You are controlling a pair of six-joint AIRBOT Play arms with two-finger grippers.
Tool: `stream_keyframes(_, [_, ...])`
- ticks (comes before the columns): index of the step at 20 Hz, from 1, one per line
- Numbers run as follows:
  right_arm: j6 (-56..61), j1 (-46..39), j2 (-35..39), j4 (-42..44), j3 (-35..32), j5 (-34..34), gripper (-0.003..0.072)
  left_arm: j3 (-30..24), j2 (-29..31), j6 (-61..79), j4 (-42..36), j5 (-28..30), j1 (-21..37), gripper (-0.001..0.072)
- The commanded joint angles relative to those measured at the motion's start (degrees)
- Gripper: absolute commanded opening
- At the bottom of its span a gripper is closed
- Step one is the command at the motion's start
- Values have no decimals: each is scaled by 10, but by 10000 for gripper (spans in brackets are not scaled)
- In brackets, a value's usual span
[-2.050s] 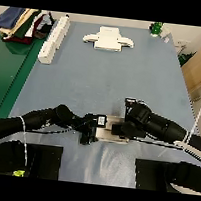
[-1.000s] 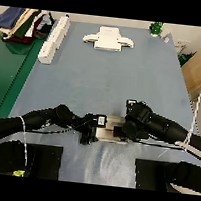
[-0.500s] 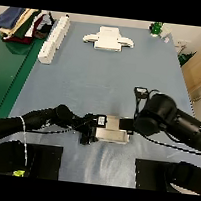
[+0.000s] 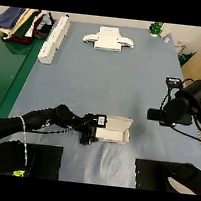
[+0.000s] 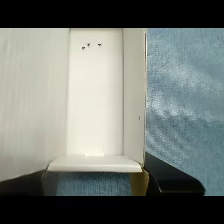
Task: Fold the box.
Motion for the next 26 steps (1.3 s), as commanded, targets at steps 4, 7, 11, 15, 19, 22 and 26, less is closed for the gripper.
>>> stream_keyframes(4, [-377,-214,-159,421,-16,138,1,0,0,0,0,0,0,519])
stream_keyframes(7, [-512,-204,-248,584,0,69,2,0,0,0,0,0,0,520])
stream_keyframes(11, [-650,-153,-282,673,17,-37,1,0,0,0,0,0,0,520])
stream_keyframes(15, [-694,-102,-242,652,14,12,1,0,0,0,0,0,0,519])
stream_keyframes(19, [-733,-44,-169,620,-45,140,2,0,0,0,0,0,0,519])
stream_keyframes(22, [-743,-1,-96,593,-128,286,2,0,0,0,0,0,0,519])
stream_keyframes(26, [-744,42,2,572,-215,413,2,0,0,0,0,0,0,520])
